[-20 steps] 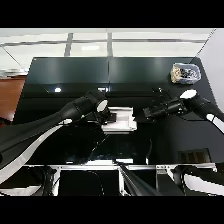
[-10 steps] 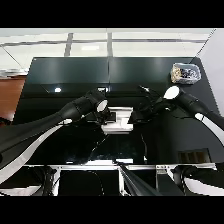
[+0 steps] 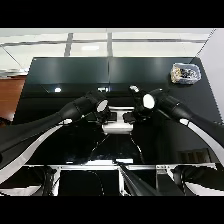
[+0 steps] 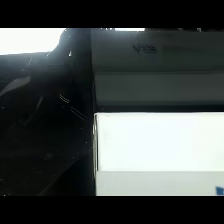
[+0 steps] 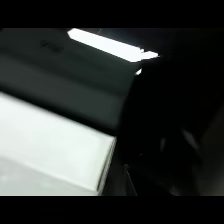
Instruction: Fold the box and place the chain.
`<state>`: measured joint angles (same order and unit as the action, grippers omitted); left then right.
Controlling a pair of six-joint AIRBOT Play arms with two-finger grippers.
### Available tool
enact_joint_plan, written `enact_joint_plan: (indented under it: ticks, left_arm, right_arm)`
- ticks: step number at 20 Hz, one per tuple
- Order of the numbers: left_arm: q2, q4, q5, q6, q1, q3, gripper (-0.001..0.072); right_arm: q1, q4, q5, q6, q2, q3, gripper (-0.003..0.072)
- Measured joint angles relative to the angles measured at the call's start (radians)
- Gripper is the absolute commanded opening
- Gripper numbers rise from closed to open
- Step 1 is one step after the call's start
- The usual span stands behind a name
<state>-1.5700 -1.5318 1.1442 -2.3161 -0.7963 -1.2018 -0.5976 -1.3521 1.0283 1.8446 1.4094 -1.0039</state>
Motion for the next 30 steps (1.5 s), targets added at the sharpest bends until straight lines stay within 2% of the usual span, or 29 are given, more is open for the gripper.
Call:
enact_joint_plan:
  ticks: [5,6,7,8,11,12,13,14,15,17,18,19,20,25,28,30]
  left_arm:
    - [0.0,0.0,-0.008,0.0,0.0,0.0,0.0028]
    - [0.0,0.0,-0.009,0.0,0.0,0.0,0.0028]
    - [0.0,0.0,-0.011,0.0,0.0,0.0,0.0028]
    - [0.0,0.002,-0.016,0.0,0.0,0.0,0.0028]
    - [0.0,0.004,-0.012,-0.002,0.0,0.0,0.0028]
    - [0.0,0.003,-0.012,-0.001,0.0,0.0,0.0028]
    - [0.0,-0.001,-0.015,0.003,0.0,0.0,0.0028]
    - [0.0,-0.005,-0.019,0.005,0.0,0.0,0.0028]
    - [0.0,-0.005,-0.016,0.005,0.0,0.0,0.0028]
    - [0.0,0.001,-0.017,-0.003,0.0,0.0,0.0028]
    - [0.0,0.001,-0.019,-0.002,0.0,0.0,0.0028]
    - [0.0,0.001,-0.016,-0.002,0.0,0.0,0.0027]
    - [0.0,-0.002,-0.019,0.0,0.0,0.0,0.0028]
    - [0.0,-0.003,-0.018,0.002,0.0,0.0,0.0028]
    - [0.0,-0.001,-0.018,0.002,0.0,0.0,0.0028]
    - [0.0,0.0,-0.017,0.002,0.0,0.0,0.0028]
  right_arm:
    - [-0.056,-0.098,0.016,0.205,0.032,-0.021,0.0291]
    - [-0.061,-0.108,0.023,0.227,0.037,-0.023,0.0256]
    - [-0.063,-0.109,0.026,0.243,0.043,-0.023,0.0073]
    - [-0.066,-0.107,0.03,0.256,0.048,-0.024,0.0014]
    - [-0.068,-0.095,0.037,0.282,0.057,-0.026,0.0017]
    - [-0.069,-0.093,0.037,0.285,0.058,-0.026,0.0099]
    - [-0.069,-0.091,0.043,0.283,0.059,-0.026,0.0248]
    - [-0.069,-0.091,0.053,0.283,0.06,-0.026,0.018]
    - [-0.069,-0.087,0.045,0.284,0.061,-0.026,0.0014]
    - [-0.069,-0.08,0.04,0.294,0.062,-0.026,0.0013]
    - [-0.069,-0.078,0.042,0.295,0.062,-0.026,0.0017]
    - [-0.069,-0.074,0.042,0.295,0.062,-0.026,0.0079]
    - [-0.069,-0.072,0.042,0.291,0.059,-0.026,0.0298]
    - [-0.047,-0.066,0.09,0.233,-0.013,-0.05,0.0314]
    - [-0.002,-0.101,0.161,0.158,-0.141,-0.08,0.0314]
    - [0.039,-0.195,0.183,0.116,-0.237,-0.09,0.0313]
